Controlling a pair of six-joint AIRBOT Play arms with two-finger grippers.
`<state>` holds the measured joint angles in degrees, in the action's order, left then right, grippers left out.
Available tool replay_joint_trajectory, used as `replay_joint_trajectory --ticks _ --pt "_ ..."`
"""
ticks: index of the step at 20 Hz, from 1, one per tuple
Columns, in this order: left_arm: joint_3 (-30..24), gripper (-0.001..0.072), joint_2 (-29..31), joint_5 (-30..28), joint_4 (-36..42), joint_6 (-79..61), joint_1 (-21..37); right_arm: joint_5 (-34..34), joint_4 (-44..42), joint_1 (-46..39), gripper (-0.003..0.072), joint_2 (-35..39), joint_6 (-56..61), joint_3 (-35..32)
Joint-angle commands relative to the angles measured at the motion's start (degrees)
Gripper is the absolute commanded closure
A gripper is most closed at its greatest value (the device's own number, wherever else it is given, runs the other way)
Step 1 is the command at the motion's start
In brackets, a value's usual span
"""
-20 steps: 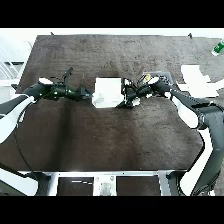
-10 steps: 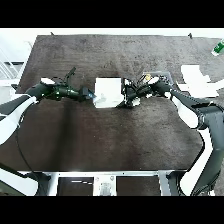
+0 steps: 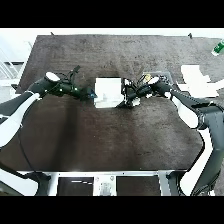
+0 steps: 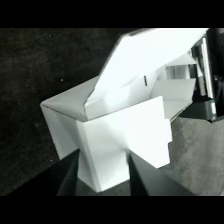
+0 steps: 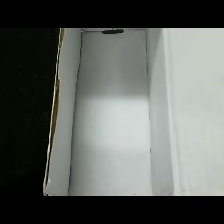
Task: Fold the box and place the chain.
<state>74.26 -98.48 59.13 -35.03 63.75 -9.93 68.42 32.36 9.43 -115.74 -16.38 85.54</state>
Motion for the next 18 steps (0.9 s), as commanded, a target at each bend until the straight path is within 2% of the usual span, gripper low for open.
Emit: replay_joint_trajectory --ticks 1,5,18 --pt "1.62 0.0341 0.04 -1.27 -6.14 6.25 -1.9 0.02 0.0 0.0 0.0263 0.0 0.02 -0.02" --pt "5.68 0.0341 0.04 -1.68 -16.76 15.34 -5.18 0.02 0.0 0.0 0.0263 0.0 0.02 -0.02" --pt "6.58 0.0342 0.02 -7.56 -28.48 32.57 -11.8 0.02 0.0 0.0 0.0263 0.0 0.02 -0.02"
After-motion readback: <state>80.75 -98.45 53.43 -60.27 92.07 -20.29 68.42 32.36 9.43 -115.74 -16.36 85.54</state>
